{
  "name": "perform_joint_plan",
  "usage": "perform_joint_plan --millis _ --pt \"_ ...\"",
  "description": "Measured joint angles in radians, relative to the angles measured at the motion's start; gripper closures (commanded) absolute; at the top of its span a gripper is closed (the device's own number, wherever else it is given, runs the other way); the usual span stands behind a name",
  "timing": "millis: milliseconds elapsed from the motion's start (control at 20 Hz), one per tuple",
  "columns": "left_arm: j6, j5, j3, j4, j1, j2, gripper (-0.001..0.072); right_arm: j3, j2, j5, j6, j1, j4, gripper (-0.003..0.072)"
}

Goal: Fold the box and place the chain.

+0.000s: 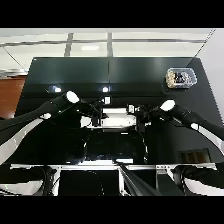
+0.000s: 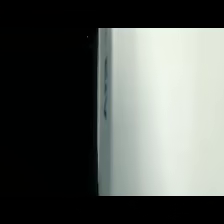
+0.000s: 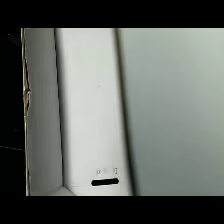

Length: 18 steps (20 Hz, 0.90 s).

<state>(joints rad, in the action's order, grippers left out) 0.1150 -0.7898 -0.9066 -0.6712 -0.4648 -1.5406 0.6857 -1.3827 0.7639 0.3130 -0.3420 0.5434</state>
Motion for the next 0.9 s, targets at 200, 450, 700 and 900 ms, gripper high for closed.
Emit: perform_joint_plan --millis 200,450,700,900 --pt "0.000 0.000 0.000 0.000 0.000 0.000 0.0685 0.000 -0.001 -0.019 -0.024 -0.013 0.015 0.0004" --pt "0.000 0.000 0.000 -0.001 0.000 0.000 0.0684 0.000 -0.001 -0.029 -0.030 -0.018 0.023 0.0005" --pt "0.000 0.002 0.000 0.000 0.000 0.000 0.0684 0.000 -0.002 -0.026 -0.029 -0.005 0.028 0.0005" --pt "0.000 0.002 0.000 0.001 0.000 0.000 0.0684 0.000 -0.002 -0.017 -0.026 0.006 0.020 0.0005"
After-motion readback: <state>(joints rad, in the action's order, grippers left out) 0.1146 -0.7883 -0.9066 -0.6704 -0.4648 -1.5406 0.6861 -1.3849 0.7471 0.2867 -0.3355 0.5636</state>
